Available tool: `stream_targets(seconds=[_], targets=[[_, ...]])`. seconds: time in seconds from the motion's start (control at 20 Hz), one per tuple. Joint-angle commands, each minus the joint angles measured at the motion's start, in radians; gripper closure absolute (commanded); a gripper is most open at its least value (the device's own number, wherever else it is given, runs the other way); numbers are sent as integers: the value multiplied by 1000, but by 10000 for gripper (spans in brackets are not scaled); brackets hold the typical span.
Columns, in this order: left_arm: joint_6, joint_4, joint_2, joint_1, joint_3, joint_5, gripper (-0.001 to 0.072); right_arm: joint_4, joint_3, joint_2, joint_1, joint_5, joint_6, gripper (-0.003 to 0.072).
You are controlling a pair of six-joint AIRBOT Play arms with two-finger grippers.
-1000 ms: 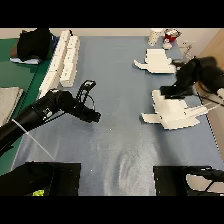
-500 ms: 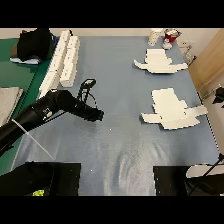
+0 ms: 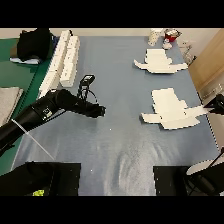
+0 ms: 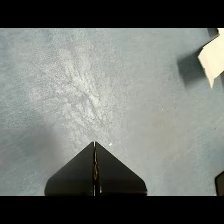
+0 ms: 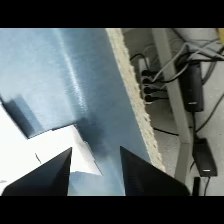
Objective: Fold the box.
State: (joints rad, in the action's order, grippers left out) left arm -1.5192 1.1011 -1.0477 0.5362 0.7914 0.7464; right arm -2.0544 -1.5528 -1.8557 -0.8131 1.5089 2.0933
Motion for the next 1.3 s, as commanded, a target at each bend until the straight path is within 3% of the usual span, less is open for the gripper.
stream_targets(seconds=[0.0,0.15,0.25,0.35,0.6,0.8,1.0,1.25], targets=[[0,-7,1,0,0,-20,694,-75,-19,-50,22,71,90,303],[0,-6,1,0,1,-21,694,-142,-21,-50,43,122,113,350],[0,-6,1,0,0,-20,694,-145,-21,-50,66,158,114,557],[0,-11,1,0,1,-18,694,-145,-21,-50,94,180,114,683],[0,-32,1,0,0,-18,694,-225,-21,-28,193,169,40,685],[0,-32,0,-2,1,-29,694,-266,15,80,310,90,-56,686],[7,-37,4,-11,4,55,695,-258,233,298,423,-35,-102,686],[118,-124,66,-53,-6,276,696,-255,771,691,488,-212,-151,686]])
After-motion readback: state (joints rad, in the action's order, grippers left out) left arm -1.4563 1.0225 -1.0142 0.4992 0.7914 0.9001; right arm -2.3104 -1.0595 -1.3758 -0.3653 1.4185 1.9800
